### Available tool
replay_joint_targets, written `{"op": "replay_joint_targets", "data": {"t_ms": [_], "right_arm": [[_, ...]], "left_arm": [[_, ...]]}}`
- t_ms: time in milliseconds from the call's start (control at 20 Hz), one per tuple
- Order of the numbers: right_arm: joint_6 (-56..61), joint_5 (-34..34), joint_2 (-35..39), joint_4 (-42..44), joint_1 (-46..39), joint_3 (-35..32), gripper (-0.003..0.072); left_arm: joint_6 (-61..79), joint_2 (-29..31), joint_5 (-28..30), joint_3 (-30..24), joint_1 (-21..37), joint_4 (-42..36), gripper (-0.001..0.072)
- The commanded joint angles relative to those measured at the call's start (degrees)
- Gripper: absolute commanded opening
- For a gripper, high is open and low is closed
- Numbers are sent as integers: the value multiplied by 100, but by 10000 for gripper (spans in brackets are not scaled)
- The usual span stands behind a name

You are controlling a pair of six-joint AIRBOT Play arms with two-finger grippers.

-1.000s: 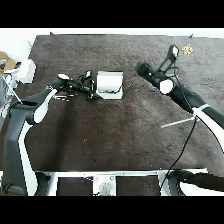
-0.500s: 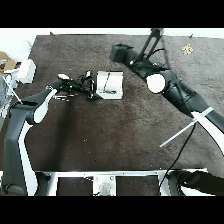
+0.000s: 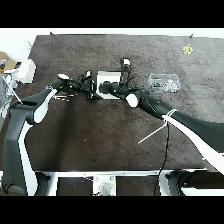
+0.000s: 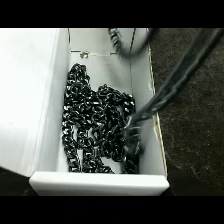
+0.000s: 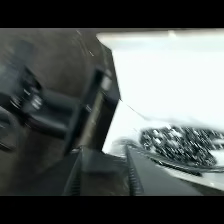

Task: Fold the box and place the chain.

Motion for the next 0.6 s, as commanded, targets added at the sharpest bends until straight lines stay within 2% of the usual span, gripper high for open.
{"op": "replay_joint_targets", "data": {"t_ms": [0,100,300,350,400,550], "right_arm": [[37,48,70,-356,-133,-94,210],[37,245,369,-723,-411,-94,207],[31,1215,984,-1167,-1412,-98,209],[-11,1510,1025,-1202,-1698,-98,261],[-9,1768,1021,-1202,-1961,-120,389],[-7,1458,992,-1058,-2496,-651,399]], "left_arm": [[0,-2,0,7,0,2,226],[0,-2,0,7,0,2,226],[0,-2,0,7,0,2,226],[0,-2,0,7,0,2,226],[0,-2,0,7,0,0,226],[0,-2,4,7,0,2,226]]}}
